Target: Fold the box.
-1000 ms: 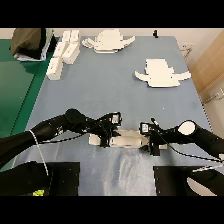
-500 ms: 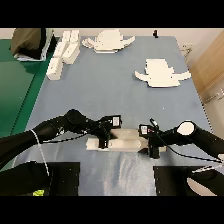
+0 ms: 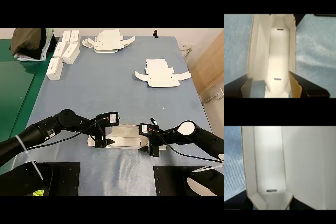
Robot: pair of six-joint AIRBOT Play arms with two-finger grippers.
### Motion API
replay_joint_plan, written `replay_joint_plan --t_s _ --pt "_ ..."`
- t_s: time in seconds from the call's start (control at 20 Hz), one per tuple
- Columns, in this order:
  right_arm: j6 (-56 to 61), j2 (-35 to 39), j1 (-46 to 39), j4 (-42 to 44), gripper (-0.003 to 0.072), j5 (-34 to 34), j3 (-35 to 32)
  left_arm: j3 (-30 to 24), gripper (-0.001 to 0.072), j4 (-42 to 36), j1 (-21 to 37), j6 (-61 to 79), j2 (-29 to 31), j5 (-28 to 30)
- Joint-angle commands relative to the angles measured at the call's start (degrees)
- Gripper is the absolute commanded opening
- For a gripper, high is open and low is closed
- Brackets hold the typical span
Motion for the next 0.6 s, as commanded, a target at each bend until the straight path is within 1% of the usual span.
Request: replay_joint_plan --t_s 0.0,0.05,0.1,0.15,0.2,0.25,0.35,0.45,0.55 --pt "0.02 0.04 -0.02 -0.02 0.0444 -0.13 0.04 0.04 0.0681 15.89 0.07 -21.70 6.71 -5.66" --pt "0.02 0.04 -0.02 -0.02 0.0444 -0.11 0.04 0.04 0.0651 18.88 0.07 -28.26 8.59 -8.00" --pt "0.02 0.04 -0.02 -0.02 0.0444 -0.13 0.02 0.04 0.0494 21.35 0.07 -34.73 10.21 -10.54" --pt "0.02 0.04 -0.02 -0.02 0.0444 -0.13 0.04 0.04 0.0182 22.95 0.04 -39.85 11.82 -13.11" --pt "0.02 0.04 -0.02 -0.02 0.0444 -0.13 0.02 0.04 0.0017 22.86 0.04 -42.99 13.20 -14.43" --pt "0.02 0.04 -0.02 -0.02 0.0444 -0.13 0.04 0.33 0.0017 21.11 0.02 -47.25 13.90 -14.23" --pt "0.02 0.04 -0.02 -0.02 0.0444 -0.13 0.04 2.03 0.0015 15.02 0.04 -53.29 13.05 -13.27" --pt "0.02 0.04 -0.02 -0.02 0.0444 -0.13 0.04 4.68 0.0015 9.25 0.07 -54.58 8.94 -13.57" --pt "0.02 0.04 -0.02 -0.02 0.0444 -0.13 0.04 8.28 0.0016 2.51 0.07 -54.03 2.49 -13.92"
